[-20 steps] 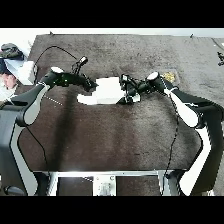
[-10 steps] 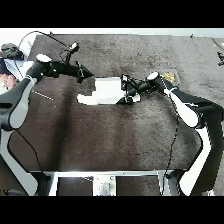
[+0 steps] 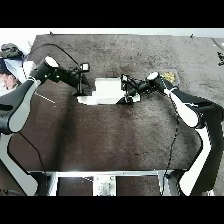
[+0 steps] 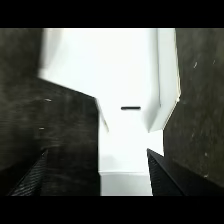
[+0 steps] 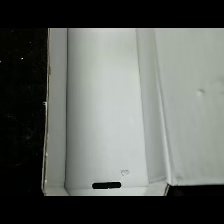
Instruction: Fold the box and place the chain.
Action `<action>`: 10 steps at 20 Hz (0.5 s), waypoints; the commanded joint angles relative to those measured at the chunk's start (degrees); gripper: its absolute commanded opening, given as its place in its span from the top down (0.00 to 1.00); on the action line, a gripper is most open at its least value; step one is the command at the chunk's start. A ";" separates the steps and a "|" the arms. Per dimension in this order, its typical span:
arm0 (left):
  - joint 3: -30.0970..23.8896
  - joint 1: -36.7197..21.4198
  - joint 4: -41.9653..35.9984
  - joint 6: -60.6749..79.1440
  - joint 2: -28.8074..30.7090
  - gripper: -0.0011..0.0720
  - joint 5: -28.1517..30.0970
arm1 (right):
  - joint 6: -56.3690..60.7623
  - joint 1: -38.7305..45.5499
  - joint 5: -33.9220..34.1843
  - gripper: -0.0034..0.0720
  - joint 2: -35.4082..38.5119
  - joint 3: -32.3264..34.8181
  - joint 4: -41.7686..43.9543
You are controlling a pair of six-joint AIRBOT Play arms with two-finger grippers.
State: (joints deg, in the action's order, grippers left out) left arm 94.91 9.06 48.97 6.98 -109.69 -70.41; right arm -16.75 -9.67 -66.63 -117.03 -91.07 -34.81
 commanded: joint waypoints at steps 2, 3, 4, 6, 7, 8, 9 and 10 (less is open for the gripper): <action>-3.82 2.78 3.17 3.15 -0.09 0.00 6.25 | 0.04 -0.02 -0.02 0.37 -0.02 -0.04 0.07; -4.46 3.50 3.17 3.15 -0.09 0.00 6.91 | 0.04 0.00 -0.02 0.37 -0.02 -0.04 0.07; -5.01 4.00 3.15 2.78 -0.09 0.00 8.07 | 0.04 -0.02 -0.04 0.37 -0.02 -0.04 0.07; -5.29 4.72 3.10 1.81 -0.33 0.00 9.11 | 0.04 -0.02 -0.02 0.37 -0.02 -0.04 0.07; -5.42 4.83 2.16 1.90 -0.33 0.00 9.11 | 0.04 -0.02 -0.04 0.37 -0.02 -0.04 0.07; -5.46 4.83 0.46 1.95 -0.33 0.00 8.83 | 0.04 0.00 -0.02 0.37 -0.02 -0.04 0.07; -5.46 4.83 -0.55 2.05 -0.33 0.00 8.28 | 0.04 -0.02 -0.02 0.37 -0.02 -0.04 0.07; -5.46 4.83 -1.09 2.05 -0.33 0.00 7.98 | 0.04 -0.02 -0.02 0.37 -0.02 -0.04 0.07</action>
State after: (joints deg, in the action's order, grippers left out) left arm 89.80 13.50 50.06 9.04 -109.95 -62.46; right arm -16.73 -9.67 -66.65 -117.03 -91.07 -34.76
